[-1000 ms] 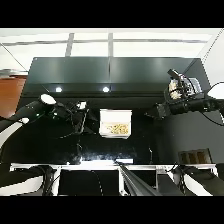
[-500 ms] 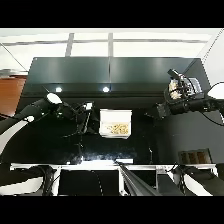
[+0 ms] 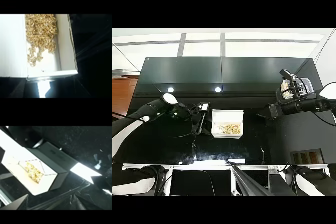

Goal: Fold the box and place the chain.

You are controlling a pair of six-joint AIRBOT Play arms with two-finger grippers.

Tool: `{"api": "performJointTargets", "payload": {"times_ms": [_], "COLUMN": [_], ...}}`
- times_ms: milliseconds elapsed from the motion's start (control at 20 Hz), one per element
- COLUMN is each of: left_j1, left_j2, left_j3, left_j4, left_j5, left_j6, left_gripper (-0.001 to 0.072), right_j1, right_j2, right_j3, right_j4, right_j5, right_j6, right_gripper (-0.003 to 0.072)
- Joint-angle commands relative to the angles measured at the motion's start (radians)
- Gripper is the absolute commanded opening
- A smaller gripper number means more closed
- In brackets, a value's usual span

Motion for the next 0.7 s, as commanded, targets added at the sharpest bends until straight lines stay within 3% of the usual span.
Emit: {"api": "performJointTargets", "payload": {"times_ms": [0, 650], "left_j1": [-0.014, -0.064], "left_j2": [-0.001, 0.001], "left_j3": [0.001, 0.0], "left_j4": [-0.008, 0.016], "left_j5": [0.002, 0.087], "left_j6": [0.0, -0.053], "left_gripper": [0.0716, 0.0712], "right_j1": [0.0, 0.0], "right_j2": [0.001, 0.001], "right_j3": [0.001, 0.001], "right_j4": [-0.011, -0.011], "right_j5": [0.0, 0.0], "right_j6": [0.0, 0.0], "right_gripper": [0.0718, 0.0718]}}
